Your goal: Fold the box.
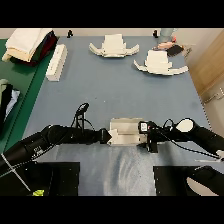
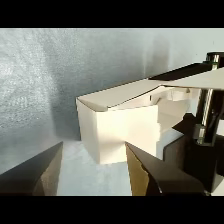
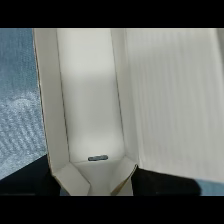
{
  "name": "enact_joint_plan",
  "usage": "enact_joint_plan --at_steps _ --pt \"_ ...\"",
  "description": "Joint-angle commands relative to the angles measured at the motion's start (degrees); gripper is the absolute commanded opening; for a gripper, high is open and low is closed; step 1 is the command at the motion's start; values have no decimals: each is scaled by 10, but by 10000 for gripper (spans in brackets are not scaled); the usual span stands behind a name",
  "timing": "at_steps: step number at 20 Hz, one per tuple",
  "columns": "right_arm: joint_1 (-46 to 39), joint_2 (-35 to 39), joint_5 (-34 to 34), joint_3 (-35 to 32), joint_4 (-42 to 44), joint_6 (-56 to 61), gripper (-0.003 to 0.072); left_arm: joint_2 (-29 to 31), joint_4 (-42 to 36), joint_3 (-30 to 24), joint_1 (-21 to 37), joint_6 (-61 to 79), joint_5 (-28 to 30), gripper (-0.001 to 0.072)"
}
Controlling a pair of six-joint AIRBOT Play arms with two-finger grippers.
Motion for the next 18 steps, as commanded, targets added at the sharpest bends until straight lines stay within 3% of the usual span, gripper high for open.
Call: enact_joint_plan --at_steps 1,9,12,15,18 --pt "0 0 0 0 0 0 507 -1 -15 0 -6 27 18 606" --pt "0 0 0 0 0 0 507 -8 -32 2 -6 57 35 595" --pt "0 0 0 0 0 0 507 -41 -18 26 -12 25 33 577" --pt "0 0 0 0 0 0 507 -100 61 69 -41 -72 17 577" --pt "0 0 0 0 0 0 507 -147 172 117 -66 -197 -35 577"
